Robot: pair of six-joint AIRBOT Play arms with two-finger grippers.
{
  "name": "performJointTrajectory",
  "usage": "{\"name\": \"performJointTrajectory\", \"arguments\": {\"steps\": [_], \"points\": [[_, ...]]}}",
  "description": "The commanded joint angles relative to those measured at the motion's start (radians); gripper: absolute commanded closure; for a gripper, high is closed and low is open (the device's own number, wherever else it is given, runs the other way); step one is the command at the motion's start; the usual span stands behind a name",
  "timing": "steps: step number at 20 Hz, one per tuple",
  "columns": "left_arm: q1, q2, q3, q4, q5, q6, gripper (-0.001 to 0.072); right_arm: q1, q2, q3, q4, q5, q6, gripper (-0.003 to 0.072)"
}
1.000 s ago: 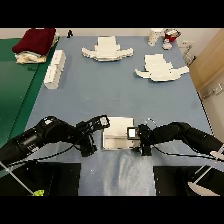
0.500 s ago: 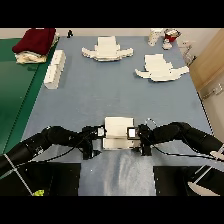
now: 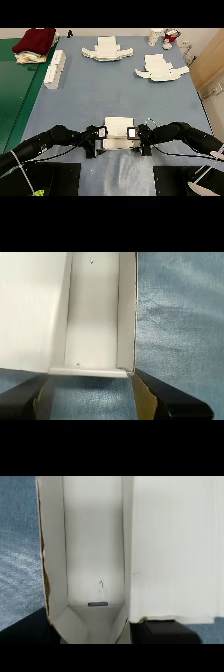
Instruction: Fold the box.
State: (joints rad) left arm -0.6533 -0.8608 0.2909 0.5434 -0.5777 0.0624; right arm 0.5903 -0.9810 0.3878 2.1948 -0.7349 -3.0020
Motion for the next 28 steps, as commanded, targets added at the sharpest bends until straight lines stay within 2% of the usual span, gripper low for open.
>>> {"name": "performJointTrajectory", "arguments": {"steps": [1, 8, 19, 20, 21, 22, 28], "points": [[0.0, -0.025, 0.0, -0.074, 0.003, 0.084, 0.002, 0.0, 0.001, 0.0, 0.0, 0.0, 0.0, 0.0177], [-0.001, -0.113, 0.0, -0.077, 0.036, 0.108, 0.0021, 0.0, 0.001, 0.0, 0.0, 0.0, 0.0, 0.0177], [-0.014, -0.115, 0.002, -0.125, 0.081, 0.143, 0.0024, 0.0, 0.001, 0.0, 0.0, 0.0, 0.0, 0.0177], [-0.014, -0.116, 0.002, -0.125, 0.081, 0.145, 0.0101, 0.0, 0.001, 0.0, 0.0, 0.0, 0.0, 0.0177], [-0.014, -0.116, 0.002, -0.125, 0.078, 0.151, 0.0265, 0.0, 0.001, 0.0, 0.0, 0.0, 0.0, 0.0177], [-0.014, -0.116, 0.002, -0.125, 0.078, 0.151, 0.0308, 0.0, 0.001, 0.0, 0.0, 0.0, 0.0, 0.0177], [-0.014, -0.116, 0.002, -0.124, 0.08, 0.151, 0.0306, 0.0, 0.001, 0.0, 0.0, 0.0, 0.0, 0.0177]]}}
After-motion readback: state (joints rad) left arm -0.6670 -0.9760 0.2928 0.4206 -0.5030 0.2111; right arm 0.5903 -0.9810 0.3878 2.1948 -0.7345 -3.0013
